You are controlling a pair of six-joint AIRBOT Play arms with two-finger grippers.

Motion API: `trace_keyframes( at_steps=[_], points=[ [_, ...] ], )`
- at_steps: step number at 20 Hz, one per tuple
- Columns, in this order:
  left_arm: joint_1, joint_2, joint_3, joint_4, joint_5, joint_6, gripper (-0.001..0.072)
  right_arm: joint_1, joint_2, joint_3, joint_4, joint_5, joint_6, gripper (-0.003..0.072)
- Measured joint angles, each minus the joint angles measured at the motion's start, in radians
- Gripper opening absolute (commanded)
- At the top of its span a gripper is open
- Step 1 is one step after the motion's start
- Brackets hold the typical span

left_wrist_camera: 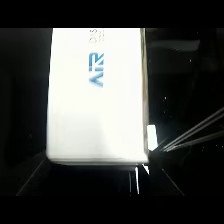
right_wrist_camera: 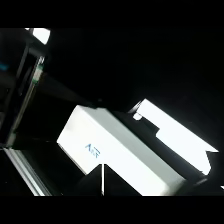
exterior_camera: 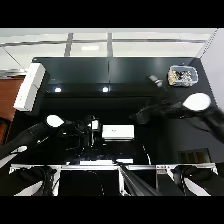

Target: Fold the box and place the chain.

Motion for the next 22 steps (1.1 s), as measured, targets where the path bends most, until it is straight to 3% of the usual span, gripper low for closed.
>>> trace_keyframes(
  at_steps=[3,5,8,12,16,22],
  points=[
    [0.014,0.055,0.025,0.058,-0.01,-0.104,0.0713,-0.13,0.089,0.01,-0.088,0.102,0.016,0.0016],
    [0.02,0.096,0.064,0.129,-0.072,-0.23,0.0711,-0.191,0.117,0.01,-0.138,0.151,0.025,0.0016],
    [-0.002,0.102,0.138,0.176,-0.128,-0.385,0.0711,-0.238,0.135,-0.013,-0.185,0.13,0.035,0.0017],
    [-0.071,-0.032,0.272,0.193,-0.148,-0.515,0.0712,-0.258,0.143,-0.053,-0.2,0.044,0.045,0.0016],
    [-0.116,-0.185,0.388,0.2,-0.152,-0.578,0.0712,-0.264,0.145,-0.068,-0.203,0.031,0.05,0.0017],
    [-0.135,-0.266,0.447,0.217,-0.208,-0.615,0.0712,-0.266,0.146,-0.072,-0.205,0.043,0.052,0.0016]
  ],
)
